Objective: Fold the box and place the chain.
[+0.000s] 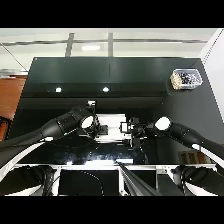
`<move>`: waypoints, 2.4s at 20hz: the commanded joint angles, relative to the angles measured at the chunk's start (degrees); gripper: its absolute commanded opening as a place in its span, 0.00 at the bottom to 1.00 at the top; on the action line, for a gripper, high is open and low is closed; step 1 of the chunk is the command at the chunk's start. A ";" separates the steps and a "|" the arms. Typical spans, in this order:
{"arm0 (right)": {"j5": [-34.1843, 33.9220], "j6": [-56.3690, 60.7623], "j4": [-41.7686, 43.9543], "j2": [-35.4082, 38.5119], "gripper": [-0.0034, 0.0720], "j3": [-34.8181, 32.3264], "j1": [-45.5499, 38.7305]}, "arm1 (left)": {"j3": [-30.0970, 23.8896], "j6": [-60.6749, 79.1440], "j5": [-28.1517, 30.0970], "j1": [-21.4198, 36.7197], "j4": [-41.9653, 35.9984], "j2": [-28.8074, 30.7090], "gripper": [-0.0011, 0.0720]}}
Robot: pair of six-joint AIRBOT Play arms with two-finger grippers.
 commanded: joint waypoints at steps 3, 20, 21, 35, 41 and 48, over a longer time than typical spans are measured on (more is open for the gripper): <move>0.00 0.00 0.00 -0.02 0.75 -0.02 -0.02 | 1.44 0.07 0.44 0.00 0.22 -0.04 0.08; 0.02 0.02 0.02 -0.02 0.76 -0.02 -0.02 | 1.77 0.72 -1.14 -0.15 -0.42 -2.03 0.06; 0.02 0.17 0.07 0.02 0.89 -0.02 -0.04 | 1.77 0.72 -1.20 -0.15 -0.42 -2.03 0.06; 7.58 8.79 -14.40 10.08 0.97 0.09 -0.07 | 1.81 2.21 -3.65 -0.13 1.27 -2.03 0.06; 6.21 8.35 -11.32 9.66 0.67 0.07 -0.02 | 1.81 2.21 -4.31 -0.13 1.29 -2.03 0.06; 5.14 10.78 0.68 7.43 0.36 0.07 0.66 | 1.81 2.21 -4.11 -0.13 1.27 -2.03 0.06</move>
